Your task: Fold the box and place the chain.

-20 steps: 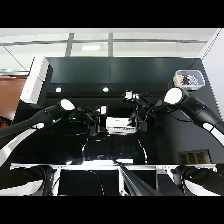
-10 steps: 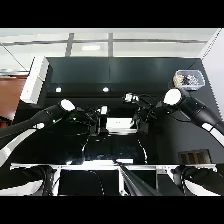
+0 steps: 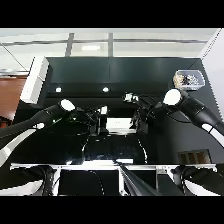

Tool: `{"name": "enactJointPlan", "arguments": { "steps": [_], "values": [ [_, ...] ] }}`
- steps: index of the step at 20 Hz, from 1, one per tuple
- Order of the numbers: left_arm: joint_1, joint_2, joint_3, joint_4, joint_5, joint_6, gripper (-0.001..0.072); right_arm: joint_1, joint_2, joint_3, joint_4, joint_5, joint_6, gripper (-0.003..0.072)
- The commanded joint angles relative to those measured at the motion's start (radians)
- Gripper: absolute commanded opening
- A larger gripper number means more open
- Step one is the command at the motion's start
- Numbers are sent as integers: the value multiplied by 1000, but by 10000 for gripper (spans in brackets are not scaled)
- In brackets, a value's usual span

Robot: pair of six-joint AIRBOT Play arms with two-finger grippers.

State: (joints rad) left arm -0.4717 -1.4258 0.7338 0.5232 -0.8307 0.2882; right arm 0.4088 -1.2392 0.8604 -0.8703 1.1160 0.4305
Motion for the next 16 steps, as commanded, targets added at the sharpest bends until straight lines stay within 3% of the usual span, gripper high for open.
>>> {"name": "enactJointPlan", "arguments": {
  "steps": [1,5,9,10,11,12,16],
  "values": [
    [0,-1,0,0,0,-1,390,0,0,-22,-2,-29,0,274],
    [0,-1,0,0,0,-1,391,-6,21,-8,2,14,37,275],
    [0,-1,0,0,0,-1,390,-85,86,15,20,140,237,273],
    [0,-1,0,0,0,-1,391,-120,90,12,30,192,301,225],
    [0,-1,0,0,0,-1,390,-153,89,-20,102,207,335,48],
    [0,-1,0,0,0,-1,390,-180,89,-82,237,193,316,10],
    [0,-1,0,0,0,-1,390,-174,85,-281,680,-55,293,12]
  ]
}}
